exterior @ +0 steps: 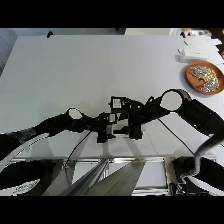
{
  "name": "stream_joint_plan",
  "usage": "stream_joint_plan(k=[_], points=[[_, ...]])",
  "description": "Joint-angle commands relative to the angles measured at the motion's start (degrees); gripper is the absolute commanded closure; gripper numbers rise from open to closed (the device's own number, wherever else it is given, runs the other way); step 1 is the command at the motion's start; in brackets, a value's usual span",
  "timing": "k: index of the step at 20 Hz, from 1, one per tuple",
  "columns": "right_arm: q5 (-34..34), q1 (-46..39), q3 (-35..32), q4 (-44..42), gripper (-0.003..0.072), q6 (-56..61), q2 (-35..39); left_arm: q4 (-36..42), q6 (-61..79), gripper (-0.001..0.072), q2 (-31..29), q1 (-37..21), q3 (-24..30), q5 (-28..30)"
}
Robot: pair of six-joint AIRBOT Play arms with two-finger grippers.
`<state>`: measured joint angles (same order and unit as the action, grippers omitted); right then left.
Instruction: Fold the box and place the chain.
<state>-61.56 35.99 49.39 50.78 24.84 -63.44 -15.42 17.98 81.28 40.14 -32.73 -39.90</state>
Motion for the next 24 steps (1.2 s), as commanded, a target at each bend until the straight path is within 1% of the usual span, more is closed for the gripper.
stream_joint_plan(k=[1,12,15,19,24], points=[[1.84,0.37,0.00,0.96,0.0226,-0.11,-0.63,0.00,0.02,0.0598,-0.02,-0.04,-0.02,0.02],[2.75,0.37,0.00,1.90,0.0225,-0.09,-4.42,-0.02,0.02,0.0598,-0.02,-0.04,-0.02,0.02],[2.84,0.37,0.00,1.81,0.0223,-0.09,-4.42,0.00,0.02,0.0598,-0.02,-0.04,-0.02,0.02],[6.05,0.37,0.00,1.92,0.0223,-0.09,-4.87,0.00,0.02,0.0598,-0.04,-0.04,-0.02,0.02],[6.34,0.37,-0.07,1.92,0.0223,0.04,-5.14,-0.02,0.02,0.0598,-0.02,-0.04,-0.04,0.02]])
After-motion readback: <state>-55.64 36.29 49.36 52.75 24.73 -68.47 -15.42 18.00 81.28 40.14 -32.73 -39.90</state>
